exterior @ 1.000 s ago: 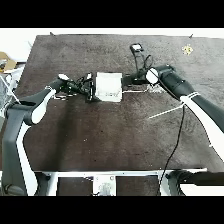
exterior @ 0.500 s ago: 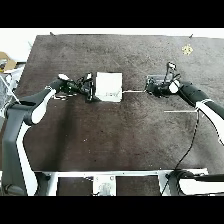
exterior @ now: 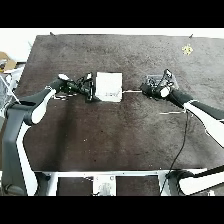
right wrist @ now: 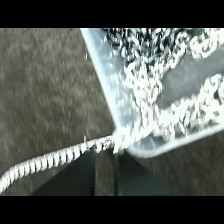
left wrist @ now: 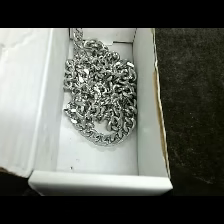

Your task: Fold the box and place the chain.

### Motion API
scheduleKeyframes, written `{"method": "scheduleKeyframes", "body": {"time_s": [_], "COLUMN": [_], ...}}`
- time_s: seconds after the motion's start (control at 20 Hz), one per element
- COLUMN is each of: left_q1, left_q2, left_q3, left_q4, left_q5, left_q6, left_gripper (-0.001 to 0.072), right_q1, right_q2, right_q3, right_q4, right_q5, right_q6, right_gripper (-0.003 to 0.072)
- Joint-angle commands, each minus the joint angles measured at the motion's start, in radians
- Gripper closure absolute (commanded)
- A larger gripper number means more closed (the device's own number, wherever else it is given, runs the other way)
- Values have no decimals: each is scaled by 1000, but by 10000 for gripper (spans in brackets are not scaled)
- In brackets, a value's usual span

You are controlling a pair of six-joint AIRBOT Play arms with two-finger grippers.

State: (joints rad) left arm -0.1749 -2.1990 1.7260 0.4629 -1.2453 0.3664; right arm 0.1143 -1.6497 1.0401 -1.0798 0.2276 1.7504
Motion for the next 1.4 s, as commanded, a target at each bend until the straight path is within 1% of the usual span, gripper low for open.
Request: {"method": "scheduleKeyframes", "body": {"time_s": [0.0, 0.15, 0.3, 0.45, 0.55, 0.65, 0.75, 0.9, 1.0, 1.2, 1.25, 1.3, 1.35], "left_q1": [-1, -1, -1, -1, -1, -1, -1, -1, -1, -1, -1, -1, -1], "left_q2": [0, 0, 0, 0, 0, 0, 0, 0, 0, 0, 0, 0, 0], "left_q3": [0, 0, 0, 0, 0, 0, 0, 0, 0, 0, 0, 0, 0], "left_q4": [0, 0, 0, 0, 0, 0, 0, 0, 0, 0, 0, 0, 0], "left_q5": [0, 0, 0, 0, 0, 0, 0, 0, 0, 0, 0, 0, 0], "left_q6": [0, 0, 0, 0, 0, 0, 0, 0, 0, 0, 0, 0, 0], "left_gripper": [317, 318, 318, 318, 318, 318, 318, 318, 318, 318, 318, 318, 317], "right_q1": [14, 52, 114, 193, 261, 337, 407, 462, 478, 491, 486, 480, 470], "right_q2": [5, 101, 235, 364, 432, 472, 475, 444, 388, 224, 195, 180, 179], "right_q3": [4, 4, 4, 4, 5, 8, 37, 65, 63, 63, 63, 63, 63], "right_q4": [39, -29, -81, -88, -97, -99, -111, -129, -128, -113, -114, -122, -148], "right_q5": [-50, 0, 5, 2, -50, -150, -219, -243, -209, -105, -86, -57, -23], "right_q6": [-1, -4, -11, -31, -31, -30, -30, -29, -24, -18, -19, -24, -23], "right_gripper": [685, 685, 685, 686, 686, 686, 686, 686, 686, 684, 654, 478, 423]}}
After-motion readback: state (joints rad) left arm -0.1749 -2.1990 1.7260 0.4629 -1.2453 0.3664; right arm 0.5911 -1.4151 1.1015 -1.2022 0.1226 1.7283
